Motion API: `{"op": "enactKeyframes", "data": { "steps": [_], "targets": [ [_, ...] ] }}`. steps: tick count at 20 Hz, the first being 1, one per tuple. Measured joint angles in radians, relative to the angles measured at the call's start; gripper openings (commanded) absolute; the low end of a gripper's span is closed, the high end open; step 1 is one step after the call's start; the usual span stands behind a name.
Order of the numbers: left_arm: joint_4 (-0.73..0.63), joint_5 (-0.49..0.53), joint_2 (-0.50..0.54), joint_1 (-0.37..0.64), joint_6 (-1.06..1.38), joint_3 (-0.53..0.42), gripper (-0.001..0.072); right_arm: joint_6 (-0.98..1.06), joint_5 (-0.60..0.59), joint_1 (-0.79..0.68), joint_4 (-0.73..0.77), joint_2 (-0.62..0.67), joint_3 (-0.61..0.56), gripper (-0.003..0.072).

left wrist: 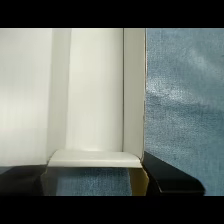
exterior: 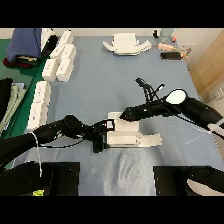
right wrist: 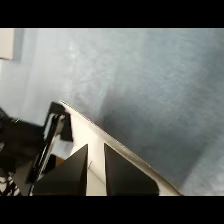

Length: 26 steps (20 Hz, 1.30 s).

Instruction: Fold the box.

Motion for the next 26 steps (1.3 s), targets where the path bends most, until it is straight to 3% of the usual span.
{"op": "enactKeyframes", "data": {
  "steps": [6,7,8,9,14,22,23,24,26],
  "targets": [
    [-0.001,0.001,0.000,0.000,-0.001,0.000,0.0468,-0.041,0.172,0.000,-0.162,0.256,-0.032,0.0174],
    [-0.001,0.001,0.000,0.000,-0.001,0.000,0.0468,-0.061,0.206,0.000,-0.189,0.297,-0.051,0.0287],
    [-0.001,0.002,0.000,0.000,-0.001,0.000,0.0468,-0.084,0.230,0.000,-0.213,0.332,-0.072,0.0485],
    [-0.001,0.002,0.000,0.000,-0.002,0.000,0.0468,-0.119,0.254,0.000,-0.238,0.368,-0.100,0.0585],
    [-0.002,0.003,0.000,0.000,-0.002,0.000,0.0468,-0.407,0.268,0.000,-0.374,0.464,-0.238,0.0586],
    [-0.002,0.003,0.000,0.000,-0.002,0.000,0.0468,-0.814,0.053,0.000,-0.454,0.424,-0.357,0.0575],
    [-0.002,0.003,0.000,0.000,-0.002,0.000,0.0468,-0.848,0.034,0.000,-0.444,0.410,-0.360,0.0526],
    [-0.002,0.003,0.000,0.000,-0.002,0.000,0.0468,-0.882,0.013,0.000,-0.431,0.396,-0.364,0.0426],
    [-0.002,0.003,0.000,0.000,-0.002,0.000,0.0468,-0.942,-0.016,0.000,-0.396,0.371,-0.368,0.0393]
  ]
}}
